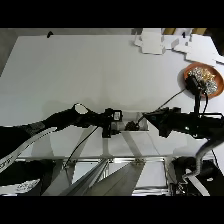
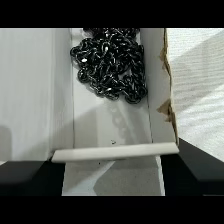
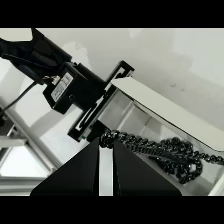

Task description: Fold the box and place the chain.

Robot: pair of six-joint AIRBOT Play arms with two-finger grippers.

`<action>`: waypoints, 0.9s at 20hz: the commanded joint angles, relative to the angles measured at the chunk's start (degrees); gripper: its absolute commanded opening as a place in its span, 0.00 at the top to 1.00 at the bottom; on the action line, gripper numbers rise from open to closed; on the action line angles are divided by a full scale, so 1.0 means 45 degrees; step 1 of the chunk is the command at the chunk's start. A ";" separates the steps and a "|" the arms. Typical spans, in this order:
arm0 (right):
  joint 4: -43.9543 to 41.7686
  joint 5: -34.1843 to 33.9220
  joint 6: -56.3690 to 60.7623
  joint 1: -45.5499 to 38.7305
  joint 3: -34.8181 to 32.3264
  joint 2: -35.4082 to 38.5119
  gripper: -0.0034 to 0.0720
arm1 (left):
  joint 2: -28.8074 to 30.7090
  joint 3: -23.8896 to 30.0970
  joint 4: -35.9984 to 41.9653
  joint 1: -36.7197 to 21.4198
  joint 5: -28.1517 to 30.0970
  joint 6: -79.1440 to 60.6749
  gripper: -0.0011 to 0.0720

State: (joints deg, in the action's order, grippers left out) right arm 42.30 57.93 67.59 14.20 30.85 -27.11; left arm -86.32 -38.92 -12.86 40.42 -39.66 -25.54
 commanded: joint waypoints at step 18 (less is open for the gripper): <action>-0.0107 0.0860 -0.2477 0.0005 0.1180 -0.2618 0.92 | 0.0010 0.0005 0.0000 0.0005 0.0000 0.0000 0.61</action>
State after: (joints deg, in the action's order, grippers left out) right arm 41.56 60.01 57.98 14.17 33.15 -37.41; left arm -86.32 -38.92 -12.84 40.42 -39.66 -25.54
